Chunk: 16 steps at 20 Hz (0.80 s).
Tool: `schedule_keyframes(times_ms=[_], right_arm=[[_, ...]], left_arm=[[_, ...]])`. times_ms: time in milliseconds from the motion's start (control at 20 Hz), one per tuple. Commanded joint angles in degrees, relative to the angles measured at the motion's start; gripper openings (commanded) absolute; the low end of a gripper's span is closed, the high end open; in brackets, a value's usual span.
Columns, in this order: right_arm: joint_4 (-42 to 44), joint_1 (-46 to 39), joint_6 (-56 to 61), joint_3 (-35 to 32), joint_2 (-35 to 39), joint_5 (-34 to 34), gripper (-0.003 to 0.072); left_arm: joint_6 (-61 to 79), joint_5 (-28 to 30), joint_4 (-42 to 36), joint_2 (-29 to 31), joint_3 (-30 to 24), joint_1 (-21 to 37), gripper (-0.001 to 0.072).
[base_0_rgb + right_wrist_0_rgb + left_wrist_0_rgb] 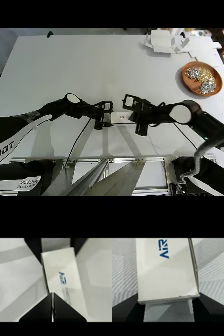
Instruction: Fold the box and place the chain.
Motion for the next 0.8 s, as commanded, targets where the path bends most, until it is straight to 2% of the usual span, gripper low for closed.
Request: schedule_keyframes(times_ms=[0, 100, 150, 300, 500, 750], right_arm=[[-15.4, -4.2, 23.2, 0.0, 7.3, 16.1, 0.0016], [-16.6, -11.6, 28.9, -0.2, 7.6, 27.6, 0.0016], [-16.6, -15.3, 29.0, -0.3, 7.6, 30.4, 0.0016], [-16.7, -25.7, 32.7, -1.9, 7.6, 28.9, 0.0016], [-18.1, -34.3, 34.9, -2.6, 7.6, 28.0, 0.0016], [-17.4, -36.1, 36.3, -2.5, 7.6, 28.6, 0.0016]], left_arm=[[0.1, 0.0, 0.1, 0.0, 0.0, 0.0, 0.0170], [0.1, 0.0, 0.1, 0.0, 0.0, 0.0, 0.0170], [0.1, 0.0, 0.1, 0.0, 0.0, 0.0, 0.0170], [0.1, 0.0, 0.1, 0.0, 0.0, 0.0, 0.0170], [0.1, -0.1, 0.1, 0.0, 0.0, 0.0, 0.0170], [0.1, 0.0, 0.1, 0.0, 0.0, 0.0, 0.0170]])
